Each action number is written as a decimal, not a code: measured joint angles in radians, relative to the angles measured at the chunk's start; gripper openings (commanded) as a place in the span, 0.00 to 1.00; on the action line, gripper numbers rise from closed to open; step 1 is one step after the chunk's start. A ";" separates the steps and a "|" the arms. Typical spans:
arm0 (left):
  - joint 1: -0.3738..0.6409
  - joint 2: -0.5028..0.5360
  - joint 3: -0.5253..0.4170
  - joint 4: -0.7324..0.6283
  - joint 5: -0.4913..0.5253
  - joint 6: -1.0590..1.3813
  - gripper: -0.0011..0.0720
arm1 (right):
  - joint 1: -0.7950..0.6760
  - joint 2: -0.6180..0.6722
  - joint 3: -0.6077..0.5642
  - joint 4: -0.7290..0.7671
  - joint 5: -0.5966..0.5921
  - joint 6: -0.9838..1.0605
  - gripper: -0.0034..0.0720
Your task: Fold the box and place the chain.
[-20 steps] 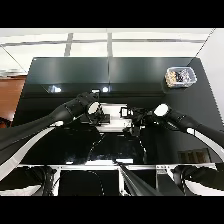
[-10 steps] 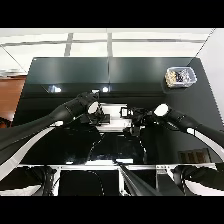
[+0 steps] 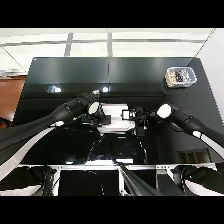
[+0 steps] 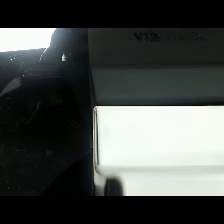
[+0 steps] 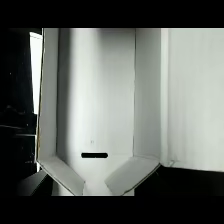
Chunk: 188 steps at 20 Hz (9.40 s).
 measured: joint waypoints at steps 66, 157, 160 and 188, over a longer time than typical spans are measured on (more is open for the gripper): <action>-0.001 0.000 0.000 0.010 -0.002 -0.002 0.05 | -0.275 -0.002 -0.005 0.306 0.367 1.148 0.68; -0.001 0.000 0.000 0.025 -0.001 -0.005 0.05 | -0.547 -0.386 0.869 -0.747 0.312 2.269 0.77; -0.001 0.000 0.000 0.025 -0.002 -0.004 0.05 | -0.582 -0.514 1.007 -0.649 0.338 2.296 0.77; -0.001 0.000 0.000 0.025 -0.003 -0.004 0.05 | -0.636 -0.210 1.126 -0.449 0.439 1.861 0.06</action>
